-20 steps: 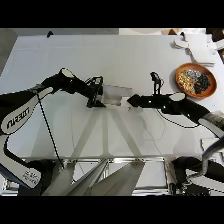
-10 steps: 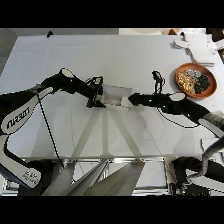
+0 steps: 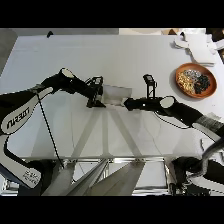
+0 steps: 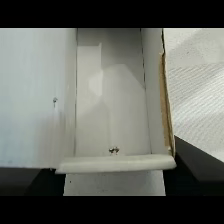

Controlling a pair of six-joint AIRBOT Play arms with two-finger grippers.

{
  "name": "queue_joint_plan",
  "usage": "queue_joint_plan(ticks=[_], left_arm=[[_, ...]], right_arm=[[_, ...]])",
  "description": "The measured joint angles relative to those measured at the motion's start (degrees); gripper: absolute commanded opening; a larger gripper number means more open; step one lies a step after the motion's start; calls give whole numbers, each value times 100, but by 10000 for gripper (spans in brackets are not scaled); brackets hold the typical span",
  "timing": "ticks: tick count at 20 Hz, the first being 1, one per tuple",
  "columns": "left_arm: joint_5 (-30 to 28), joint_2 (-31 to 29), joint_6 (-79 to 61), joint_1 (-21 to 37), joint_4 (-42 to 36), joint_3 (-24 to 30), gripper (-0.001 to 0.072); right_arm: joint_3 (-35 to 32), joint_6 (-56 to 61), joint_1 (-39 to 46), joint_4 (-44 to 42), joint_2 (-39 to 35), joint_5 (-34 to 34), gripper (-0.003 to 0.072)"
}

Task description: Fold the box and place the chain.

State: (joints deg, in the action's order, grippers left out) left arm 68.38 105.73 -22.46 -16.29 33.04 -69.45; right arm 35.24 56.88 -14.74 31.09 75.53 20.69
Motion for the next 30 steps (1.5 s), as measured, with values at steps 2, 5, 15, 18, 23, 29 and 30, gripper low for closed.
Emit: queue_joint_plan(ticks=[2,5,15,18,23,29,30], left_arm=[[2,0,0,0,0,0,472],[2,0,0,0,0,0,472],[0,0,11,0,-2,0,472],[-13,0,15,-4,-7,0,472],[-9,0,2,-4,-4,0,472],[13,0,-2,-4,2,0,472],[13,0,-4,-4,7,0,472]], right_arm=[[28,439,-153,330,0,-111,576],[212,1368,-361,1158,0,-151,576],[1169,5403,-566,5134,52,1351,510],[1482,5880,-664,5622,223,1698,499],[1904,6645,-953,6349,562,2173,450],[2092,7112,-1252,6957,796,2592,450],[2129,7134,-1287,6996,813,2618,450]])
